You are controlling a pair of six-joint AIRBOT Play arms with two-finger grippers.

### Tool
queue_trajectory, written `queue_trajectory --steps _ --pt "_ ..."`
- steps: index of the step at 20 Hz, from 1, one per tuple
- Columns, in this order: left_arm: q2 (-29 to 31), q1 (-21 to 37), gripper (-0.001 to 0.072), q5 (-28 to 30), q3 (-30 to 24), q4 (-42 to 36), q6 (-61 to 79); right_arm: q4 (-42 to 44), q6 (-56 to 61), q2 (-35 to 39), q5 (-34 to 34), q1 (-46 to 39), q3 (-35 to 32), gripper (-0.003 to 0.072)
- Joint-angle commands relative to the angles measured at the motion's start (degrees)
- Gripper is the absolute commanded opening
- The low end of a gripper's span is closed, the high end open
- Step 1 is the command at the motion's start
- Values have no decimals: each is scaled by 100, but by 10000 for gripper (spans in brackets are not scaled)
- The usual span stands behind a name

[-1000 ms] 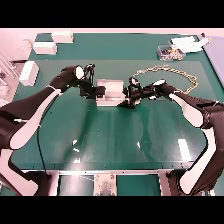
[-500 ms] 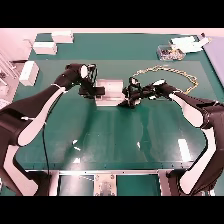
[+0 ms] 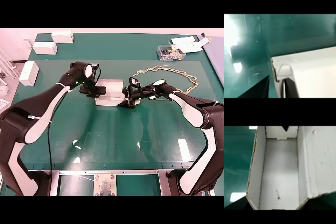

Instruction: Fold the box and place the chain.

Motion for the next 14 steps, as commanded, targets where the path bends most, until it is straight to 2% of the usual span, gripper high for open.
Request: queue_trajectory --steps 1,3,14 --pt "-197 -52 228 -302 321 179 -35 -2 0 0 2 -2 2 580" --pt "-304 -63 229 -485 490 179 -37 -2 0 0 2 -2 2 579" --pt "-308 -136 226 -605 490 328 -330 -2 0 0 2 -2 2 579"
